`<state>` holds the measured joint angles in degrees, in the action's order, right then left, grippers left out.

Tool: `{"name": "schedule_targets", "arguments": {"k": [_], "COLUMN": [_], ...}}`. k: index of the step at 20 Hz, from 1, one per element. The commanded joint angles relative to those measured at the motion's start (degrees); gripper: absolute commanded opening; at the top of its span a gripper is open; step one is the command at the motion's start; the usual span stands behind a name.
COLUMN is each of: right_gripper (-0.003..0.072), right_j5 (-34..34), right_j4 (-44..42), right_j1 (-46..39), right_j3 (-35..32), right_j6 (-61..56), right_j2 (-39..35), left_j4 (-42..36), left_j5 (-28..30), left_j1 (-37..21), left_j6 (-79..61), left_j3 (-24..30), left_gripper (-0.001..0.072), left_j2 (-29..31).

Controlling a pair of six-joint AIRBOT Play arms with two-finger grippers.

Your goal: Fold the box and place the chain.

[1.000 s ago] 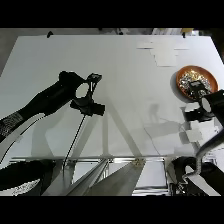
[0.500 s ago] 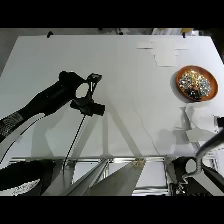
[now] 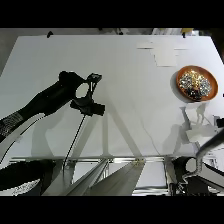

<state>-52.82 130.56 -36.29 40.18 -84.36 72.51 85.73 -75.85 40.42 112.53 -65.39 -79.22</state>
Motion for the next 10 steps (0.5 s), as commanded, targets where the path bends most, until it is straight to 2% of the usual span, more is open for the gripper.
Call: {"name": "schedule_targets", "arguments": {"k": [1, 3, 7, 9, 10], "right_gripper": [0.0061, 0.0019, 0.0018, 0.0018, 0.0017], "right_j5": [-3.96, -7.72, -13.57, -16.37, -17.97], "right_j4": [0.5, -0.61, -1.7, -6.69, -12.0], "right_j1": [-0.26, 0.11, 7.74, 12.94, 15.26], "right_j3": [3.67, 4.17, 4.2, 4.2, 4.2], "right_j6": [-1.27, -0.57, 2.45, 3.37, 4.7], "right_j2": [5.4, 5.66, -0.13, -4.92, -7.34], "left_j4": [0.0, 0.0, -0.02, 0.0, 0.0], "left_j5": [0.0, 0.0, 0.0, 0.0, 0.0], "left_j1": [0.02, 0.02, 0.02, 0.02, 0.02], "left_j6": [0.0, 0.0, -0.02, 0.0, 0.0], "left_j3": [0.02, 0.02, 0.02, 0.02, 0.02], "left_gripper": [0.0003, 0.0003, 0.0003, 0.0003, 0.0003], "left_j2": [0.02, 0.02, 0.02, 0.02, 0.02]}}
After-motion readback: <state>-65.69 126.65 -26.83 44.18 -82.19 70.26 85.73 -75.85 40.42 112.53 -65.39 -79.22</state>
